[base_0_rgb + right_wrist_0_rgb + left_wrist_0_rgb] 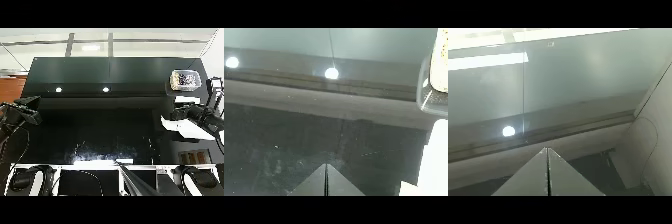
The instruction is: Fold the box and place the chain.
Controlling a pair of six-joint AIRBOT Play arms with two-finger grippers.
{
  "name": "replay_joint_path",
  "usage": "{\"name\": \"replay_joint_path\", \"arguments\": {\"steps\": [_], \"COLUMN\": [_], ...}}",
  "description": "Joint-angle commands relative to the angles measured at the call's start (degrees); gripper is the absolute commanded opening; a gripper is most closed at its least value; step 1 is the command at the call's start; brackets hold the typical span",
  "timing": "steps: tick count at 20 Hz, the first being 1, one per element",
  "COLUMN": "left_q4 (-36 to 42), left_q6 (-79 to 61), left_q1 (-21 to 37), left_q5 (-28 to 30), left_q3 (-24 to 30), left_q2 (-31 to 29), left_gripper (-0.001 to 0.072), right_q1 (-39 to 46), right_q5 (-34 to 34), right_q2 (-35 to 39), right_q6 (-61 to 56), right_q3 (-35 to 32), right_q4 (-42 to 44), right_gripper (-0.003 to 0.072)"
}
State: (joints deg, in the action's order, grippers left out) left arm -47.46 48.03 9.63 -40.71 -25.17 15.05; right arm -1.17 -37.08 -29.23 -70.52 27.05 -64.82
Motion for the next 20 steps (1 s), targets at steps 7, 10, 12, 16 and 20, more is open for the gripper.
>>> {"name": "replay_joint_path", "arguments": {"steps": [7,10,12,16,20], "left_q4": [0.0,0.0,0.0,0.4,8.7], "left_q6": [0.0,0.0,0.0,0.2,0.2], "left_q1": [0.0,0.0,0.0,0.0,0.0], "left_q5": [0.0,0.0,0.0,5.7,16.2], "left_q3": [0.0,0.0,0.0,0.0,0.1], "left_q2": [0.0,0.0,0.0,0.6,3.6], "left_gripper": [0.0029,0.0029,0.0029,0.0029,0.0029], "right_q1": [0.0,0.0,0.0,0.0,0.0], "right_q5": [0.0,0.0,0.0,4.1,20.2], "right_q2": [0.1,0.1,0.1,0.0,-1.2], "right_q6": [0.0,0.0,0.0,-0.1,0.0], "right_q3": [0.0,0.0,0.0,0.0,-0.1], "right_q4": [0.0,0.0,0.0,0.3,-0.7], "right_gripper": [0.0012,0.0012,0.0013,0.0012,0.0014]}}
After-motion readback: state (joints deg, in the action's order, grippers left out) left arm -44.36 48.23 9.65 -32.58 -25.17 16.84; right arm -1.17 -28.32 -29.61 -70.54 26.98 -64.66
